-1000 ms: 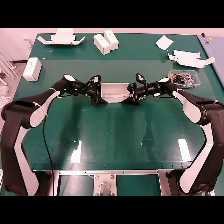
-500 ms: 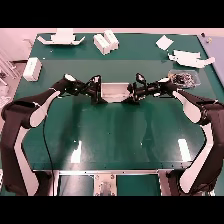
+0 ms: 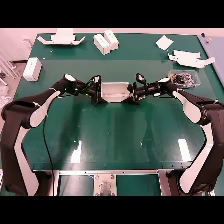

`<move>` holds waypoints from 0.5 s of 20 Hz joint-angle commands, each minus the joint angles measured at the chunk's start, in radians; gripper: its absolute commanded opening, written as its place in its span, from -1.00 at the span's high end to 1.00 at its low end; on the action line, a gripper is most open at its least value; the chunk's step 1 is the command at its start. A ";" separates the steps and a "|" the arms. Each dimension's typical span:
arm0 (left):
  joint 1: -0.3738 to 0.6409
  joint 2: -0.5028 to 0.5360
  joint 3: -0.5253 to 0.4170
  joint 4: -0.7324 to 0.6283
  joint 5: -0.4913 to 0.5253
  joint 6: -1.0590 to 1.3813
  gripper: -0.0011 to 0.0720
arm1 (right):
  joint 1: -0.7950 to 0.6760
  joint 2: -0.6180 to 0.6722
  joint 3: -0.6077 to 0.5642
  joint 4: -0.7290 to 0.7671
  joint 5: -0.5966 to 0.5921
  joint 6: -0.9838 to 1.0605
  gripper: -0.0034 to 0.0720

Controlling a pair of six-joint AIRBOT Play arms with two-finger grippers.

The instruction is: Fold the box and place the chain.

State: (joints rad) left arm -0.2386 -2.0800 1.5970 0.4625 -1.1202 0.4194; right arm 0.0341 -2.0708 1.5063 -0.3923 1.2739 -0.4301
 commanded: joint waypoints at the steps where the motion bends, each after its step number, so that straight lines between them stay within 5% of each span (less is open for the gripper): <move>1: 0.001 -0.001 0.000 0.001 0.002 0.000 -0.11 | 0.000 0.001 0.001 0.000 0.002 0.001 -0.57; 9: 0.001 -0.001 0.000 0.001 0.002 0.000 -0.11 | 0.008 0.002 0.005 0.023 0.002 0.003 -0.59; 10: 0.001 -0.001 0.000 0.001 0.002 0.000 -0.11 | 0.006 0.005 0.015 0.024 0.002 0.013 -0.97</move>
State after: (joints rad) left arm -0.2379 -2.0800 1.5970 0.4637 -1.1183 0.4198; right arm 0.0391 -2.0697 1.5105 -0.3878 1.2724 -0.4282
